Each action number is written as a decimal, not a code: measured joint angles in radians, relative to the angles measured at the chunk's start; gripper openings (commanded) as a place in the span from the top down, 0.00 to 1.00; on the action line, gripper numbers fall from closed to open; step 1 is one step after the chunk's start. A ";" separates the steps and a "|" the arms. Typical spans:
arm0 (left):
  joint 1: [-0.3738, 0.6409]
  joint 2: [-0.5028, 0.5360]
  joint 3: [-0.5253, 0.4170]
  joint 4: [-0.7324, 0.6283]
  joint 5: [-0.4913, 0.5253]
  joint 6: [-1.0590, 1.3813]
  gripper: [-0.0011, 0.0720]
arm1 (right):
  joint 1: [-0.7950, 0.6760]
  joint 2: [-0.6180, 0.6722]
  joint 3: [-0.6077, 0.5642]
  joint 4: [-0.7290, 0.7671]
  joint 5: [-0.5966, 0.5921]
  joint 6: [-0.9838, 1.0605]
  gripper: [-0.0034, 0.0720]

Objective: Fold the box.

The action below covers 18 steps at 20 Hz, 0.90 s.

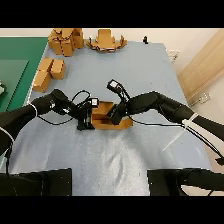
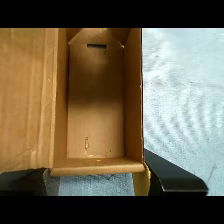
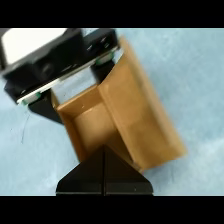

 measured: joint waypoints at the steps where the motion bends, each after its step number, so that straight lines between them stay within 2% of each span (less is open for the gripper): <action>1: 0.000 0.000 -0.001 0.000 0.000 0.000 0.97 | -0.002 -0.026 0.025 0.001 0.011 0.000 0.95; 3: 0.000 0.000 -0.001 0.000 -0.001 0.000 0.97 | -0.014 -0.101 0.101 0.002 0.018 0.002 0.95; 5: 0.000 0.000 -0.003 0.001 -0.006 0.000 0.97 | -0.042 -0.206 0.205 0.002 -0.037 0.036 0.95; 11: 0.000 0.000 -0.003 0.007 -0.006 -0.002 0.97 | -0.137 -0.505 0.491 0.015 -0.406 0.123 0.95; 14: 0.000 0.000 -0.003 0.010 -0.004 -0.002 0.97 | -0.154 -0.591 0.597 0.034 -0.539 0.135 0.95; 18: 0.000 0.000 -0.003 0.012 -0.002 -0.002 0.96 | -0.166 -0.618 0.692 0.046 -0.621 0.142 0.95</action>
